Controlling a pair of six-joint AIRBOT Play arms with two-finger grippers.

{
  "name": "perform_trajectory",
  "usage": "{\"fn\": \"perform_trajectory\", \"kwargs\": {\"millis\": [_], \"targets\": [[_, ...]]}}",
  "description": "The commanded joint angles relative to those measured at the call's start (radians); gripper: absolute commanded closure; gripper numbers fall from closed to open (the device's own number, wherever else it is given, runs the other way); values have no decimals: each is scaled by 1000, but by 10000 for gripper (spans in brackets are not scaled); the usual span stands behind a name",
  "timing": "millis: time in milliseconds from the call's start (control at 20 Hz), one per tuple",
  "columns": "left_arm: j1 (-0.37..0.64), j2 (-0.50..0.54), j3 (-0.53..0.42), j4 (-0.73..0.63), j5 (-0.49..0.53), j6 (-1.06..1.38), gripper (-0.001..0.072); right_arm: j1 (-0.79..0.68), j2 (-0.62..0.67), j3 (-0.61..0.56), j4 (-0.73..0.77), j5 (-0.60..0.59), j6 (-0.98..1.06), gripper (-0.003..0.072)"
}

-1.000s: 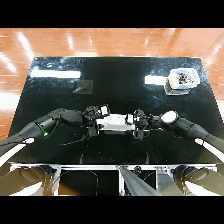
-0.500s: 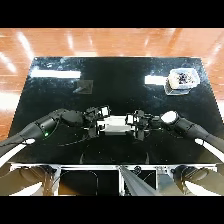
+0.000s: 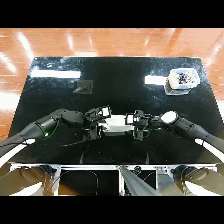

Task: Fold the box and place the chain.

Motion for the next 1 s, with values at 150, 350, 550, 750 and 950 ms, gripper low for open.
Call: {"fn": "perform_trajectory", "kwargs": {"millis": [150,350,550,750,950], "targets": [[1,-1,0,-1,-48,-1,334,1,0,0,-3,1,-1,130],[1,-1,0,0,-78,-2,94,1,0,0,-3,1,-1,130],[0,-1,0,-1,-71,-9,267,1,0,0,-3,1,-1,130],[-2,-1,0,-2,-71,-9,266,1,0,0,-3,1,-1,130],[-2,-1,0,-2,-78,-35,89,1,0,0,-3,1,-1,130]]}}
